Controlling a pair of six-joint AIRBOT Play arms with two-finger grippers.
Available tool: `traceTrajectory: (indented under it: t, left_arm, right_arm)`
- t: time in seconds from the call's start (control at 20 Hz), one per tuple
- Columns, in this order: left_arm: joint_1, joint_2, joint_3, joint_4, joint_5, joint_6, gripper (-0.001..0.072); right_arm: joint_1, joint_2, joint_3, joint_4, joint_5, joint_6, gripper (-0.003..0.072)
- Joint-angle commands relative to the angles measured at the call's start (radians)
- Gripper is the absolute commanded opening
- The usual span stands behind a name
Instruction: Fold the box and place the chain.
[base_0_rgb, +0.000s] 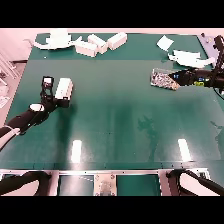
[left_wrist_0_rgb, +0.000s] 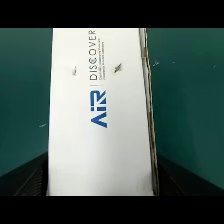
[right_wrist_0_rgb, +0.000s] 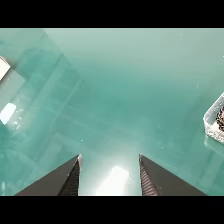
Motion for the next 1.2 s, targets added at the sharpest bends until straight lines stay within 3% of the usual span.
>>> traceTrajectory:
  t: [0.0,0.25,0.4,0.55,0.75,1.15]
  left_arm:
    - [0.001,0.04,-0.002,0.005,-0.025,-0.009,0.0719]
    - [0.001,0.313,-0.003,0.006,-0.281,-0.011,0.0686]
    - [0.001,0.483,-0.003,0.013,-0.428,-0.01,0.0321]
    - [0.001,0.588,-0.003,0.04,-0.55,-0.011,0.0021]
    - [0.001,0.615,-0.005,0.109,-0.648,-0.138,0.0019]
    - [0.001,0.615,-0.068,0.142,-0.611,-0.168,0.0019]
  right_arm:
    - [0.0,0.005,0.0,-0.002,0.002,0.001,0.045]
    - [-0.001,0.061,0.0,-0.001,0.003,0.001,0.0448]
    - [0.0,0.071,0.0,0.0,0.005,0.001,0.0447]
    - [0.0,0.071,0.0,0.0,0.006,0.001,0.0448]
    - [0.0,0.071,0.0,0.0,0.005,0.001,0.0447]
    - [0.0,0.071,0.0,0.0,0.005,0.001,0.0448]
